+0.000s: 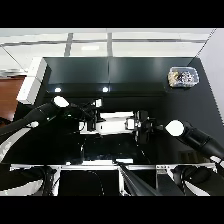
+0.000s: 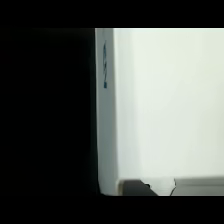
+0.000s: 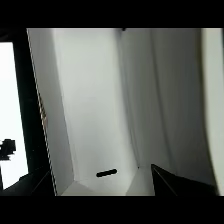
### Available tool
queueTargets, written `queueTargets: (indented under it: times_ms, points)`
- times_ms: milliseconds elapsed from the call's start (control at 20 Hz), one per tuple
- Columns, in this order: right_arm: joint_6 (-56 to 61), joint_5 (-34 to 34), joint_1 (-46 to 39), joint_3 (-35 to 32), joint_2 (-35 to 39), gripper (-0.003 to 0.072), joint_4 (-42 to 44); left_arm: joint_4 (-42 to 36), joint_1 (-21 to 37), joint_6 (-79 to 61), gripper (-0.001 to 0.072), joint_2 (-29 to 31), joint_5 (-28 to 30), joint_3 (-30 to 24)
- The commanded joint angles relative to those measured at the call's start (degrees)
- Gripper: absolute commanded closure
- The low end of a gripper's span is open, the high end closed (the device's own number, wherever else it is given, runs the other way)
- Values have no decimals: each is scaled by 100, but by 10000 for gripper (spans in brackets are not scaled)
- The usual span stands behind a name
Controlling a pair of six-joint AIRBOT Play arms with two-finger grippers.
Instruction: Fold the box and place the chain.
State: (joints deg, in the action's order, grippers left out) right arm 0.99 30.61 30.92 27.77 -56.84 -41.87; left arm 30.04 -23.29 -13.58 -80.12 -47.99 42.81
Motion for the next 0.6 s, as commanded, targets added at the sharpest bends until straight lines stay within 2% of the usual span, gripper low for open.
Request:
queueTargets:
  times_ms: [0,250,550]
  points:
    - [214,-369,-72,4,31,-26,378,11,-2,-7,686,-2,-9,0]
    - [330,-387,-472,4,31,-26,378,11,-2,-7,686,-2,-7,0]
    - [175,-269,-474,7,-46,-26,380,11,-2,-7,686,-2,-4,0]
